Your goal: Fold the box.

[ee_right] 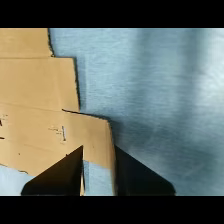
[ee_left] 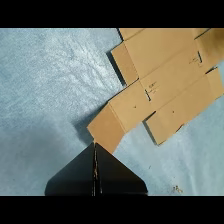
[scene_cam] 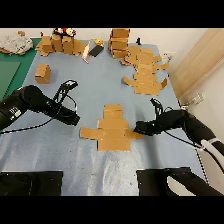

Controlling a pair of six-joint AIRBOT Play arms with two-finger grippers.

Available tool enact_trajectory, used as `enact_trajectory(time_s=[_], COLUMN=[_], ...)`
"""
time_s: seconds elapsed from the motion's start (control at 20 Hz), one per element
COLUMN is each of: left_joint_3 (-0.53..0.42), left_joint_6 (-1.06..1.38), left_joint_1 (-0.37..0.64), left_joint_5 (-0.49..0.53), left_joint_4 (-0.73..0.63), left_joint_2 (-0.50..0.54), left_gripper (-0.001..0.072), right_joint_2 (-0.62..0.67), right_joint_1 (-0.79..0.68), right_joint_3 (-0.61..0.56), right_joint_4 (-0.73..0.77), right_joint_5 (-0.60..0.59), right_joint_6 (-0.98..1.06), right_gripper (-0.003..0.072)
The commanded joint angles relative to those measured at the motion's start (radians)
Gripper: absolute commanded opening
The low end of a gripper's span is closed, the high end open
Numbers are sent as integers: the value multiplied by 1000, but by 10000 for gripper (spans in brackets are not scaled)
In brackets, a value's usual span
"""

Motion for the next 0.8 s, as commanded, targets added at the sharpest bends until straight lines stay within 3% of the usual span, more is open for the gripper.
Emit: enact_trajectory(time_s=[0.0, 0.1, 0.15, 0.25, 0.35, 0.4, 0.6, 0.75], left_joint_3=[0, 0, 0, 0, 0, 0, 0, 0], left_joint_6=[2, 2, 0, 0, -4, -4, -1, 1], left_joint_1=[0, 0, 0, 0, 0, 0, 0, 5], left_joint_5=[24, 24, 24, 24, 20, 9, -5, -20], left_joint_4=[0, 0, 0, 0, -4, -14, -46, -45], left_joint_2=[0, 0, 0, 0, 0, 0, 0, 0], left_gripper=[11, 11, 11, 11, 11, 11, 12, 14], right_joint_2=[-85, -106, -114, -123, -122, -122, -119, -76], right_joint_1=[2, 2, 2, 2, 2, 5, 61, 124], right_joint_3=[58, 59, 59, 59, 59, 59, 33, -52], right_joint_4=[25, 25, 25, 31, 80, 122, 287, 353], right_joint_5=[-72, -80, -90, -105, -121, -135, -113, -70], right_joint_6=[-60, -68, -74, -87, -151, -192, -366, -489], right_gripper=[290, 285, 220, 206, 44, 2, -2, -2])
